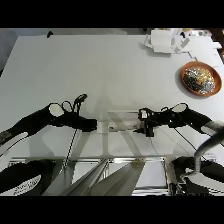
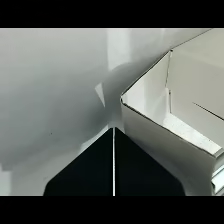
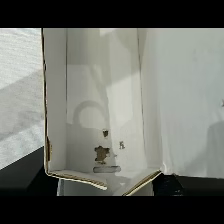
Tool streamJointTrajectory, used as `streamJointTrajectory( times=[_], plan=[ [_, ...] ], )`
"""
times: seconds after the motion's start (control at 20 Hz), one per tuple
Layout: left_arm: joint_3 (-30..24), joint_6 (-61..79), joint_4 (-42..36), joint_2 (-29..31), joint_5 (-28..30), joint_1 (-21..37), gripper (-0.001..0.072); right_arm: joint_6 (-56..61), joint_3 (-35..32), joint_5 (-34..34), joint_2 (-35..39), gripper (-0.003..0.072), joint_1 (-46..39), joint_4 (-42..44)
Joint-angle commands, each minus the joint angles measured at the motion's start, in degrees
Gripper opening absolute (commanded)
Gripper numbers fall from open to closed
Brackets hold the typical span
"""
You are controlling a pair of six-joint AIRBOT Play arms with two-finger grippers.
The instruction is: Fold the box and place the chain.
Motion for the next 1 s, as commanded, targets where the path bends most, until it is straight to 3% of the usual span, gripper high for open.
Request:
streamJointTrajectory(
  times=[0.0,0.25,0.4,0.55,0.65,0.95],
  plan=[
    [0.0,2.9,-2.5,0.1,1.7,-1.8,0.0006,0.0,0.0,0.0,0.1,0.0338,0.0,0.0],
    [0.0,5.9,-6.5,3.7,6.5,-4.7,0.0013,0.0,0.0,0.0,0.0,0.0338,0.0,0.0],
    [0.0,5.9,-6.5,6.2,7.6,-4.7,0.0163,0.0,0.0,0.0,0.0,0.0338,0.0,0.0],
    [0.0,5.8,-7.2,6.4,7.7,-5.2,0.0231,0.0,0.0,0.0,0.0,0.0338,0.0,0.0],
    [0.0,5.8,-7.7,6.4,8.5,-6.2,0.0321,0.0,0.0,0.0,0.1,0.0338,0.0,0.0],
    [0.0,5.8,-8.7,6.3,9.7,-8.5,0.0335,0.0,0.0,0.0,0.0,0.0338,0.0,0.0]
  ],
)
